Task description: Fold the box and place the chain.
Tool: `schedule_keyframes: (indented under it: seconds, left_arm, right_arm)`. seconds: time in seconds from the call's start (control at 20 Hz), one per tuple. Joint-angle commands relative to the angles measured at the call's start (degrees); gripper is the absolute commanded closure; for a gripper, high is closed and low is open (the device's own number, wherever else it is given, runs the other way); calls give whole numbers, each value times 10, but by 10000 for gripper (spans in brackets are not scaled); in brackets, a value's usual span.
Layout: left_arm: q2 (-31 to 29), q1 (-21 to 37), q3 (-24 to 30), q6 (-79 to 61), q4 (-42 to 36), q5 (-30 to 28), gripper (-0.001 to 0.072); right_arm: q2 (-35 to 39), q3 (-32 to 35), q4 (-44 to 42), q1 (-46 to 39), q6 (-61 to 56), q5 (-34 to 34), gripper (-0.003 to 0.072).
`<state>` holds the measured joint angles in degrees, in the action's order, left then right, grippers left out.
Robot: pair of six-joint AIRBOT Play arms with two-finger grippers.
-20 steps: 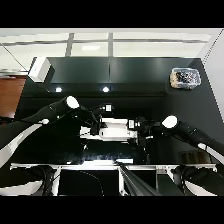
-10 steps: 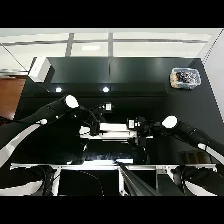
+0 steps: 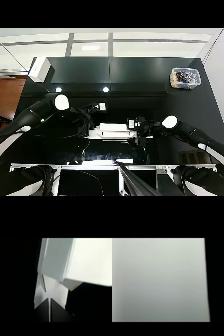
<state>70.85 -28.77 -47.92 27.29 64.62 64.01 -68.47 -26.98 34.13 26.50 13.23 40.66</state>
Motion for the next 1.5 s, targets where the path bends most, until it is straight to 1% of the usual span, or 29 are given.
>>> schedule_keyframes:
  seconds: [0.0,0.05,0.1,0.15,0.2,0.3,0.35,0.4,0.5,0.6,0.65,0.75,0.8,0.9,1.05,1.1,1.15,1.2,1.35,1.45]
  left_arm:
    - [-43,7,1,96,56,99,683]
    - [-55,10,7,122,35,113,683]
    - [-67,10,20,142,2,114,684]
    - [-80,9,42,145,-54,111,683]
    - [-88,9,70,143,-122,106,683]
    - [-90,9,133,56,-287,83,683]
    - [-90,9,155,19,-345,50,683]
    - [-90,9,170,-4,-387,4,683]
    - [-90,9,178,-35,-431,-109,683]
    - [-89,9,178,-88,-481,-199,682]
    - [-89,9,178,-127,-516,-234,681]
    - [-89,9,178,-193,-574,-278,681]
    - [-88,9,178,-216,-589,-287,681]
    - [-79,9,177,-239,-594,-297,681]
    - [-42,9,177,-242,-594,-296,681]
    - [-26,9,177,-242,-594,-296,682]
    - [-13,9,177,-242,-594,-295,682]
    - [-2,9,177,-242,-594,-295,681]
    - [11,9,177,-248,-588,-305,681]
    - [11,9,177,-247,-565,-305,681]
  right_arm:
    - [0,0,0,0,0,1,151]
    - [0,0,0,0,0,1,151]
    - [0,0,0,0,0,1,151]
    - [0,0,0,0,0,1,151]
    - [0,0,0,0,0,1,151]
    - [0,0,0,0,0,1,166]
    - [0,0,1,0,0,1,293]
    - [0,0,3,0,1,2,329]
    - [0,0,3,0,0,3,330]
    - [0,0,3,0,0,3,331]
    - [0,0,3,0,0,3,331]
    - [0,0,4,0,0,3,332]
    - [0,0,4,0,0,3,332]
    - [0,0,4,0,0,3,332]
    - [0,0,4,0,0,3,333]
    - [0,0,4,0,0,3,366]
    - [0,0,4,0,0,3,473]
    - [0,0,4,0,0,3,498]
    - [0,0,4,0,0,3,498]
    - [0,0,4,0,0,3,498]
